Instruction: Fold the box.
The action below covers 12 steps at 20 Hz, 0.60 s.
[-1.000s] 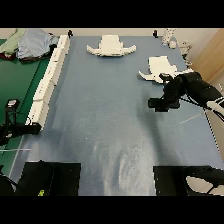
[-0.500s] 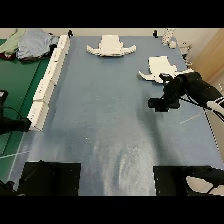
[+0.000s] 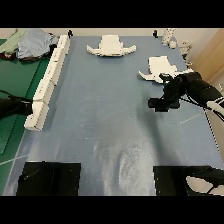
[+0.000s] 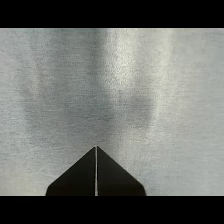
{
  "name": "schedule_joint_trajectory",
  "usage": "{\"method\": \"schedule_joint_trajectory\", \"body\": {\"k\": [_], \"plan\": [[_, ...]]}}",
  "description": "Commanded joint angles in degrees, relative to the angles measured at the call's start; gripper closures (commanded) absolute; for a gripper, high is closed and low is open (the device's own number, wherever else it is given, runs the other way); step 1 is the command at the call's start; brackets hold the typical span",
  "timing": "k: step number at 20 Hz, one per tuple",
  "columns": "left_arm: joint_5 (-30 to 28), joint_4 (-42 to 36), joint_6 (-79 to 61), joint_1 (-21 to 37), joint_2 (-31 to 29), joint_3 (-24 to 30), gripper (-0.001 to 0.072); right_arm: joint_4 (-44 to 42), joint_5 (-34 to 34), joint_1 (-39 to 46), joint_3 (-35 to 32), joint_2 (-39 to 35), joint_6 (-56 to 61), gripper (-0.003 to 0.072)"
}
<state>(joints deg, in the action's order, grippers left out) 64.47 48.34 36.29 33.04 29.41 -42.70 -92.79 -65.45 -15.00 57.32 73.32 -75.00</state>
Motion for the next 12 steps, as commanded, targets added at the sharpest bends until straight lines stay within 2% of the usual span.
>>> {"method": "schedule_joint_trajectory", "body": {"k": [1,4,7,9,12], "plan": [[0.9,-1.62,6.73,-13.14,8.11,-6.99,0.0698,0.0,0.02,-0.02,0.02,0.04,0.0,0.067],[0.37,-1.66,8.79,-27.32,17.77,-12.48,0.0698,0.0,0.02,-0.02,0.02,0.04,0.02,0.0669],[-2.01,-1.66,10.86,-39.67,25.53,-14.32,0.0698,0.0,0.02,-0.02,0.02,0.04,0.0,0.0669],[-2.64,-1.66,11.34,-45.33,29.51,-14.32,0.0698,0.0,0.02,-0.02,0.02,0.04,0.0,0.067],[-3.45,-1.64,11.32,-50.18,33.35,-14.32,0.0697,-0.02,0.02,-0.02,0.02,0.04,0.0,0.067]]}}
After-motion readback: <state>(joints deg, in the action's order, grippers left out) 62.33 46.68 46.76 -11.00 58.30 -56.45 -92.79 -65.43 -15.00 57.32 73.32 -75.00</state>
